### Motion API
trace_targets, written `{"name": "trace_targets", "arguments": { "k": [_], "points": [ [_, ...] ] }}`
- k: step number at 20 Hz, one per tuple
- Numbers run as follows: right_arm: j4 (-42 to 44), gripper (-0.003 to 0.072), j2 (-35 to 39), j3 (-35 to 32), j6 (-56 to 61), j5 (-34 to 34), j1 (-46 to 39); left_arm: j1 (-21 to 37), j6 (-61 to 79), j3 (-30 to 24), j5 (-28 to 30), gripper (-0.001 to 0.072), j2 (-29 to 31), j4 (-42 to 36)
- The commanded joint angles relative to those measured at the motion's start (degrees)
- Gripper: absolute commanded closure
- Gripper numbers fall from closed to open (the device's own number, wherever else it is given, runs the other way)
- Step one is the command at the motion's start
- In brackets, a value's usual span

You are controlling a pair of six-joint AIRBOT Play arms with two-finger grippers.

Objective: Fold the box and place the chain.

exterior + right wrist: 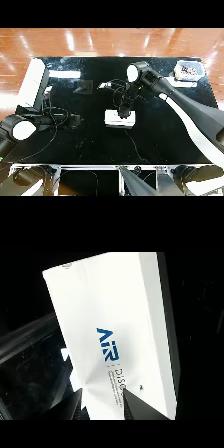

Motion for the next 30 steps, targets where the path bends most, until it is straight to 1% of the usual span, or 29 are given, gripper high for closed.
{"name": "trace_targets", "arguments": {
  "k": [1,4,5,6,7,9,10,11,12,13,14,15,16,17,19,20,22,25,30],
  "points": [
    [0.31,0.0379,0.57,0.96,0.48,-0.46,-0.09,-0.04,0.02,-0.02,0.04,0.0202,-0.04,0.00],
    [0.33,0.0380,2.36,3.08,3.45,-0.72,-1.31,-0.02,0.02,-0.02,0.70,0.0202,-0.04,0.07],
    [0.37,0.0414,3.74,3.34,7.23,-1.31,-2.38,-0.02,0.02,-0.02,1.68,0.0202,-0.04,0.04],
    [0.59,0.0620,5.09,3.34,11.96,-1.46,-3.85,0.04,0.02,-0.02,2.95,0.0202,-0.04,0.02],
    [1.57,0.0654,6.51,3.28,17.27,-1.01,-5.81,0.04,0.02,-0.02,4.44,0.0202,-0.04,0.02],
    [3.63,0.0655,9.97,1.46,25.62,-0.48,-8.33,0.04,0.07,-0.02,6.27,0.0202,-0.04,0.04],
    [0.96,0.0655,13.05,-1.33,33.03,-2.49,-8.98,0.07,0.85,-0.02,6.80,0.0202,-0.04,0.02],
    [-3.69,0.0655,17.25,-5.79,42.60,-7.85,-9.35,0.07,1.81,-0.02,7.23,0.0202,-0.04,0.02],
    [-8.00,0.0656,23.15,-12.57,53.66,-15.87,-9.60,0.04,2.03,-0.02,7.30,0.0202,-0.04,0.00],
    [-9.77,0.0655,29.38,-20.44,65.48,-23.96,-9.70,0.04,2.82,-0.02,7.30,0.0202,-0.07,0.00],
    [-9.22,0.0656,34.51,-27.85,75.78,-29.68,-9.73,0.04,3.89,-0.02,7.32,0.0202,-0.07,0.02],
    [-6.01,0.0656,38.77,-35.06,83.27,-34.36,-9.68,0.04,4.98,-0.02,7.63,0.0202,-0.07,0.02],
    [0.20,0.0656,41.24,-40.89,86.60,-38.36,-9.68,0.04,5.18,-0.02,8.31,0.0202,-0.11,0.02],
    [7.45,0.0655,41.79,-44.65,84.94,-41.22,-9.60,0.04,5.18,-0.02,9.44,0.0202,-0.11,0.02],
    [21.66,0.0655,39.89,-48.26,72.67,-44.48,-8.55,0.07,5.18,-0.02,10.67,0.0202,-0.13,0.02],
    [24.20,0.0655,38.18,-48.28,68.83,-44.76,-8.28,0.04,5.20,-0.02,10.51,0.0202,-0.22,0.02],
    [25.70,0.0655,34.91,-48.22,64.63,-46.03,-8.37,0.02,6.38,-0.02,9.20,0.0202,-0.63,-0.13],
    [28.33,0.0655,31.93,-48.17,60.50,-49.99,-7.58,0.02,6.47,-0.02,7.30,0.0202,-1.90,-0.22],
    [30.01,0.0655,28.70,-48.15,57.40,-51.21,-6.64,0.02,6.47,-0.02,7.34,0.0202,-4.39,-1.42]
  ]
}}
